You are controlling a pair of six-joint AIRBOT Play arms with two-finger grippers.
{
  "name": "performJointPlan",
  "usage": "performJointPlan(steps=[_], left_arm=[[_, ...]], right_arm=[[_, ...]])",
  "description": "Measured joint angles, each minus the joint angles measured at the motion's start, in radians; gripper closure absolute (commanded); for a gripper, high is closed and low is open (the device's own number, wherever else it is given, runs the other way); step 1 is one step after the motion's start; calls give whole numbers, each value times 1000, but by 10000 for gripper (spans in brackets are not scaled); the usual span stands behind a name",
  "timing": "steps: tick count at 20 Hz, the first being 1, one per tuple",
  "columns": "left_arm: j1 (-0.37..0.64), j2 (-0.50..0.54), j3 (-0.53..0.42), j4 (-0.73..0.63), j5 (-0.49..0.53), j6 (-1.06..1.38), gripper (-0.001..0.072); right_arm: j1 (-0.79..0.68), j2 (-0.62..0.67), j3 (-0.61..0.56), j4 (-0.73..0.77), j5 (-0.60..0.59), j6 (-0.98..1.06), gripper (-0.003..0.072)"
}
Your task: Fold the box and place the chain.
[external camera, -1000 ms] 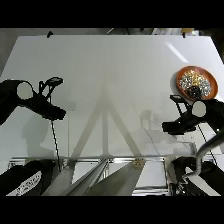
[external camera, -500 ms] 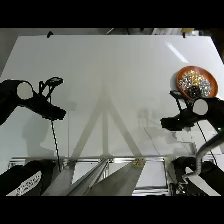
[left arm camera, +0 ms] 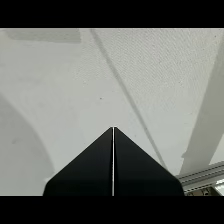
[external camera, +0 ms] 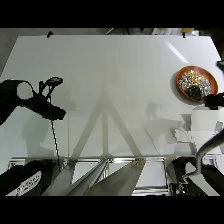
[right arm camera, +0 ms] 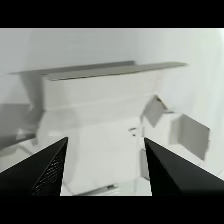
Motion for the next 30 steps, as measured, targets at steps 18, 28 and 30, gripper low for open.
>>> performJointPlan(steps=[18, 28, 30], left_arm=[[0, 0, 0, 0, 0, 0, 700], [0, 0, 0, 1, 0, 0, 700], [0, 0, 0, 0, 0, 0, 700]], right_arm=[[-635, -386, 26, -66, -119, -301, 288], [-598, -478, 26, 17, -140, -365, 674], [-526, -453, 26, 41, -116, -370, 674]])
